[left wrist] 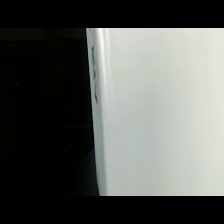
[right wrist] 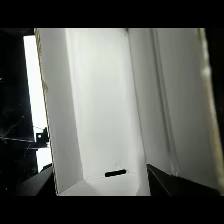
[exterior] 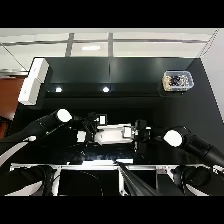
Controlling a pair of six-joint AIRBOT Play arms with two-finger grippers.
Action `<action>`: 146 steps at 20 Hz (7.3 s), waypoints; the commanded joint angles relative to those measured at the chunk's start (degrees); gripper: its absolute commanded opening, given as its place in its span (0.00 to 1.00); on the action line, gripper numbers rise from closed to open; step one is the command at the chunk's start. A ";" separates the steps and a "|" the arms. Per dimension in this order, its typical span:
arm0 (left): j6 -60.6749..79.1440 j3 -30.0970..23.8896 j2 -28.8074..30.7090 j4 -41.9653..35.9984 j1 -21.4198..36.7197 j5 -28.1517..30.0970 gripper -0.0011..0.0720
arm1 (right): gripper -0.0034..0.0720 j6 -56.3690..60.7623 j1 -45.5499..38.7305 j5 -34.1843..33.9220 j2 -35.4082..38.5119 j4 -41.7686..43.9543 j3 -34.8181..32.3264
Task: Fold the box and place the chain.
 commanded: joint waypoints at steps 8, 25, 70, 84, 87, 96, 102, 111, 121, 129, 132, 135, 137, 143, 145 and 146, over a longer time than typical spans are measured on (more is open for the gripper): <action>0.02 0.04 0.00 0.09 -0.04 -0.04 0.06 | 0.88 5.42 -2.71 -1.22 1.03 -0.98 1.03; -0.02 0.04 2.14 7.28 -1.46 1.68 0.05 | 0.88 -2.75 -2.73 -0.87 -1.33 7.30 1.03; -1.55 0.07 2.14 7.26 -1.46 1.70 0.06 | 0.88 -28.46 -10.21 4.61 -14.84 21.81 0.90; -1.55 0.07 2.14 7.26 -1.46 1.75 0.06 | 0.88 -28.28 -10.19 4.44 -14.88 21.79 0.92; -1.55 0.07 2.14 7.26 -1.44 1.73 0.06 | 0.88 -28.81 -10.19 4.44 -14.88 22.99 0.96; -1.55 0.07 2.14 7.28 -1.44 1.73 0.06 | 0.88 -28.72 -10.19 5.46 -14.91 22.88 1.77; -1.55 0.07 2.14 7.26 -1.46 1.66 0.06 | 0.88 -25.77 -7.41 2.84 -16.04 21.09 1.95; -1.55 0.07 2.14 7.26 -1.46 1.66 0.06 | 0.88 -25.59 -7.10 2.71 -16.06 20.61 1.95; -1.57 0.07 2.14 7.26 -1.44 1.66 0.06 | 0.62 -25.62 -7.10 2.78 -16.06 20.61 1.95; -7.48 0.52 6.12 8.39 -1.33 1.64 0.45 | 0.62 -25.90 -7.10 3.61 -16.06 20.17 1.95; -18.45 0.68 11.28 15.28 -1.33 0.98 0.45 | 0.62 -26.29 -7.10 4.02 -16.06 20.15 1.95; -31.41 0.70 16.72 24.57 -1.33 -5.60 0.44 | 0.62 -26.40 -7.10 4.48 -16.06 19.76 1.95; -36.54 0.72 19.45 28.20 -1.33 -13.25 0.43 | 0.62 -26.40 -7.10 4.48 -16.06 19.76 1.95; -50.51 0.39 20.94 19.30 -1.46 -26.36 0.06 | 0.62 -26.40 -7.10 4.46 -16.06 19.76 1.95; -51.54 0.28 20.83 8.46 -1.46 -19.65 0.06 | 0.62 -26.40 -7.10 4.46 -16.06 19.76 1.95; -52.09 0.07 20.65 1.40 -1.46 -13.64 0.06 | 0.62 -26.40 -7.10 4.46 -16.06 19.76 1.95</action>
